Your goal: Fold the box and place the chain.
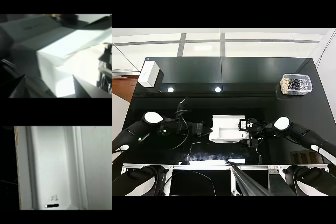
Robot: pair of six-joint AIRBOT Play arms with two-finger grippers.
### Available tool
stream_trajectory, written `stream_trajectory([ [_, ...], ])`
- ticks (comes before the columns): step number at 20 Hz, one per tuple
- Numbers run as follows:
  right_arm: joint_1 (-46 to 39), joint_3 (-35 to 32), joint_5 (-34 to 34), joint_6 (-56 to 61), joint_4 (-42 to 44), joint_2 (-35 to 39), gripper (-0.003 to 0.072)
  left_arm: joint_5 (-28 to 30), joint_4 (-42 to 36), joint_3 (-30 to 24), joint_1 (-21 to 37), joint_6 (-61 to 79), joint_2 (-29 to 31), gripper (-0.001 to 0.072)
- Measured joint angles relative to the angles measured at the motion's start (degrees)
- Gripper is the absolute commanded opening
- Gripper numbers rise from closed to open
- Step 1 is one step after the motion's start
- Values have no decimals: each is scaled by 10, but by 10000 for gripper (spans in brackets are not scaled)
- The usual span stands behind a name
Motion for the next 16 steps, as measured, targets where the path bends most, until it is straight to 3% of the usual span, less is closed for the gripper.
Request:
stream_trajectory([
  [10,0,0,-1,2,0,0,460,136,56,9,-134,-112,-3,707],
  [16,0,0,-3,3,0,0,460,164,122,18,-172,-193,-5,687],
])
